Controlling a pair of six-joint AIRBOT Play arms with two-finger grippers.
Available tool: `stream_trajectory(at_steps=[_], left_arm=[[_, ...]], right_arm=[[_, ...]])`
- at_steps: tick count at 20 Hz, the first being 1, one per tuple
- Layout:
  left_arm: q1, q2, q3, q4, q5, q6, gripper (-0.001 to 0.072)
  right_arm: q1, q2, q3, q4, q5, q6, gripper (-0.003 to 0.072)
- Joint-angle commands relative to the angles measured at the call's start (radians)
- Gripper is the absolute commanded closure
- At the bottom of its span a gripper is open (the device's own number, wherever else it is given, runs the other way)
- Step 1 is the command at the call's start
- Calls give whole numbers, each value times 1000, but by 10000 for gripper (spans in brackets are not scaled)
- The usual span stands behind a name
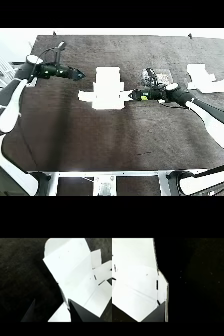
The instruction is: Fold the box and place the chain.
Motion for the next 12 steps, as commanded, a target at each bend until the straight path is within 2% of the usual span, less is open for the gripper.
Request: stream_trajectory(at_steps=[1, 8, 12], left_arm=[[-72, -94, 162, 163, -73, -118, 212], [-114, -195, 254, 188, -88, -165, 215], [-134, -219, 259, 150, -84, -148, 215]], right_arm=[[0, 1, 0, 3, 2, -3, 679], [0, 1, 0, 10, 1, -12, 679], [0, 1, 1, 10, 1, -14, 679]])
